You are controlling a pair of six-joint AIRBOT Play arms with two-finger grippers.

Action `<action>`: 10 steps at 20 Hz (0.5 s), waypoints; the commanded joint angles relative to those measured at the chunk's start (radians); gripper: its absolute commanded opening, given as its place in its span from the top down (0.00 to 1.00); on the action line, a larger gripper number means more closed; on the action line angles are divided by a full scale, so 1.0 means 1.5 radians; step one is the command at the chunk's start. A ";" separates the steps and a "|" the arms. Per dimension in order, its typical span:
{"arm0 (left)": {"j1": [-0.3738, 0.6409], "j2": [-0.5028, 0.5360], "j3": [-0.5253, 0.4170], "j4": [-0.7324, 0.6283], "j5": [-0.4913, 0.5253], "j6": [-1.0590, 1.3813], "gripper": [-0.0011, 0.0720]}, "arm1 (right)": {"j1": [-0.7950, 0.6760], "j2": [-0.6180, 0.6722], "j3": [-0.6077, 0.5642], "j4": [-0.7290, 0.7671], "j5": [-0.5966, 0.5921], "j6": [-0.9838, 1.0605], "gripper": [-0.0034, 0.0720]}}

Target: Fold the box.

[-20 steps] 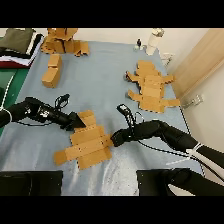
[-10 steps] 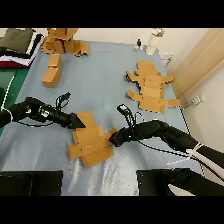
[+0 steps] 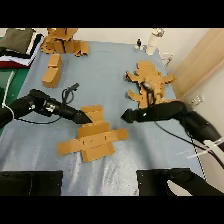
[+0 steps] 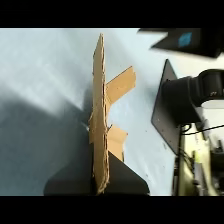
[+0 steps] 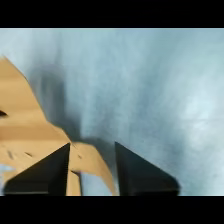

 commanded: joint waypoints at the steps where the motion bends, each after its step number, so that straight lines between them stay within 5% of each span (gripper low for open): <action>1: -0.094 0.021 0.003 -0.059 0.074 0.125 0.97 | -0.032 0.049 0.057 0.006 -0.026 0.028 0.83; 2: -0.124 0.034 0.003 -0.060 0.093 0.146 0.97 | -0.032 0.056 0.057 0.009 -0.027 0.030 0.95; 10: -0.221 0.081 -0.030 -0.087 0.236 0.304 0.97 | -0.031 0.039 0.009 0.009 -0.051 0.063 0.95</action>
